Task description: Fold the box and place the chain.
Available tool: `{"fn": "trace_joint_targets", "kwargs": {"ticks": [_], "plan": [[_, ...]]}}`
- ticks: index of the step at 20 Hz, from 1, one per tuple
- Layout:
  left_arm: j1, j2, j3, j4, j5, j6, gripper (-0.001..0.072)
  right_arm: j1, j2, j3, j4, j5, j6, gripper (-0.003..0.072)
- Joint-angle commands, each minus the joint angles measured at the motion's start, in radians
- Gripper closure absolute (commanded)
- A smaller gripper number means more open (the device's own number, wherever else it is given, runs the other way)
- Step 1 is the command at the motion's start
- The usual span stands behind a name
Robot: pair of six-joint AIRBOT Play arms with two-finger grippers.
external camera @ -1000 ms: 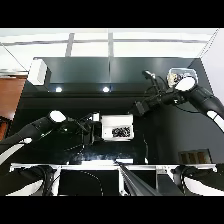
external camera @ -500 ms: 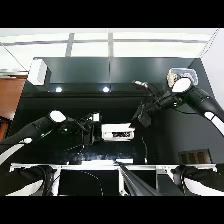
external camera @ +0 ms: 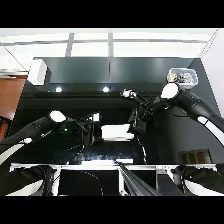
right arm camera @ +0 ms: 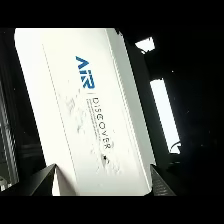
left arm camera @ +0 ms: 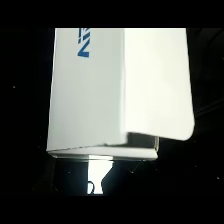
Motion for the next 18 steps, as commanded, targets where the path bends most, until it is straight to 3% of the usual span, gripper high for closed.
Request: {"fn": "trace_joint_targets", "kwargs": {"ticks": [1,2,3,11,12,13,15,17,18], "plan": [[-0.001,-0.001,0.001,0.0,0.0,0.0,0.0359,0.009,0.03,0.001,-0.008,-0.021,-0.008,-0.0034],[-0.001,-0.001,0.001,0.0,0.0,0.0,0.0359,0.009,0.043,0.001,-0.008,-0.025,-0.009,-0.0027],[-0.001,-0.001,0.001,0.0,0.0,0.0,0.0359,0.011,0.056,0.001,-0.008,-0.022,-0.008,0.007],[0.0,-0.001,0.001,0.0,0.0,0.0,0.0359,0.127,0.06,0.0,-0.101,-0.07,-0.003,0.0074],[0.0,-0.001,0.001,0.0,0.0,0.0,0.0359,0.127,0.059,0.0,-0.102,-0.072,-0.003,0.01],[0.0,-0.001,0.001,0.0,0.0,0.0,0.0359,0.127,0.06,0.0,-0.102,-0.072,0.0,0.0243],[0.0,-0.001,0.001,0.0,0.0,0.0,0.0359,0.127,0.06,0.0,-0.101,-0.069,0.0,0.0249],[0.0,-0.001,0.001,0.0,0.0,0.0,0.0359,0.127,0.06,0.0,-0.101,-0.068,0.001,0.0392],[0.0,-0.001,0.001,0.0,0.0,0.0,0.0358,0.127,0.06,0.0,-0.101,-0.068,0.001,0.0392]]}}
